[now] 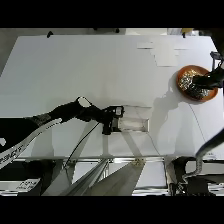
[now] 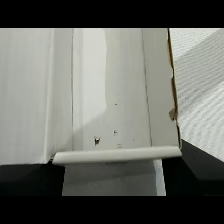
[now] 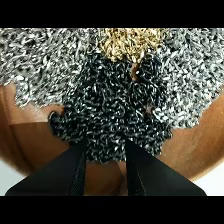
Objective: Fold the box and place the chain.
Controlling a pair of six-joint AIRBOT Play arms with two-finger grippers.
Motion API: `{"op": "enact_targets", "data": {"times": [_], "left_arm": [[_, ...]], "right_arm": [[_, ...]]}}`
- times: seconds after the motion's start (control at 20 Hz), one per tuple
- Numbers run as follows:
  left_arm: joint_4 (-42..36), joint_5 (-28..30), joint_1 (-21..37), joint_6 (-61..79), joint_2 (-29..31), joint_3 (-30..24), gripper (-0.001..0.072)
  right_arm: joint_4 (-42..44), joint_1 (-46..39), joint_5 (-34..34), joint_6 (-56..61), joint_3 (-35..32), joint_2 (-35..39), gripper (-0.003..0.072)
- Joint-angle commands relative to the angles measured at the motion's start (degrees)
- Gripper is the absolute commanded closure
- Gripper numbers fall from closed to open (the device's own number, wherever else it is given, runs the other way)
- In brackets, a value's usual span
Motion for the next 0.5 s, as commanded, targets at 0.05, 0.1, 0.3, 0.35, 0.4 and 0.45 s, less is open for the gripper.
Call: {"op": "enact_targets", "data": {"times": [0.05,0.1,0.3,0.35,0.4,0.45], "left_arm": [[0.00,0.02,0.02,0.00,0.04,0.04,0.0575],[0.00,0.02,0.02,0.00,0.04,0.04,0.0575],[0.02,0.02,0.02,0.00,0.04,0.04,0.0575],[0.02,0.02,0.02,0.02,0.04,0.04,0.0575],[0.02,0.02,0.02,0.00,0.04,0.04,0.0575],[0.02,0.02,0.02,0.00,0.04,0.04,0.0575]], "right_arm": [[-0.04,-0.33,-3.34,-0.04,0.00,-1.95,0.0472],[-0.04,-0.33,-4.22,-0.04,0.00,-2.14,0.0472],[-0.02,-0.33,-5.07,-1.22,0.00,-3.37,0.0516],[-0.02,-0.33,-5.27,-1.79,0.00,-3.63,0.0516],[-0.04,-0.33,-5.49,-1.81,0.00,-3.91,0.0516],[-0.04,-0.33,-5.77,-1.81,0.00,-4.11,0.0516]]}}
